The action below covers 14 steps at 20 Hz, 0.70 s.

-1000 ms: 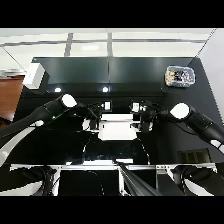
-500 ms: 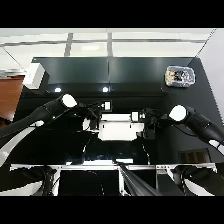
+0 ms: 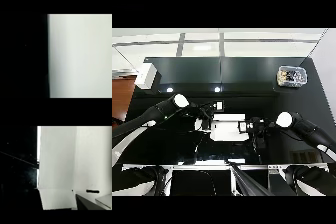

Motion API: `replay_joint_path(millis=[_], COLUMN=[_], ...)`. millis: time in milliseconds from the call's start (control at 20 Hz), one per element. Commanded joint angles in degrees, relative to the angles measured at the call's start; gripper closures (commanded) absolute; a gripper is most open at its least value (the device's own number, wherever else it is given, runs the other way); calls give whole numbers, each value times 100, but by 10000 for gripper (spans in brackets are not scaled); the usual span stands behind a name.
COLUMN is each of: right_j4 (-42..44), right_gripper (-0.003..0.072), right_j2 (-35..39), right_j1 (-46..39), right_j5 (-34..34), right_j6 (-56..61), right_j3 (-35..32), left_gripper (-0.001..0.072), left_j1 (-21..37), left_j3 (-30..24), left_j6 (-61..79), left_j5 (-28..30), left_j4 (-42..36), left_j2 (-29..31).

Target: Fold the box and place the chain.

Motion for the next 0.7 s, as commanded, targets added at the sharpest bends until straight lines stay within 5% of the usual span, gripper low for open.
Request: replay_joint_path(millis=[0,650], right_j4=[-59,579], right_gripper=[-16,-16], right_j2=[-2,184], right_j1=[92,149], right_j5=[11,-1556], right_j6=[-2,66], right_j3=[-13,175], left_gripper=[683,682], left_j1=[0,0], left_j3=[4,4], left_j6=[2,2], left_j5=[-2,-2], left_j4=[-2,0], left_j2=[-2,-2])
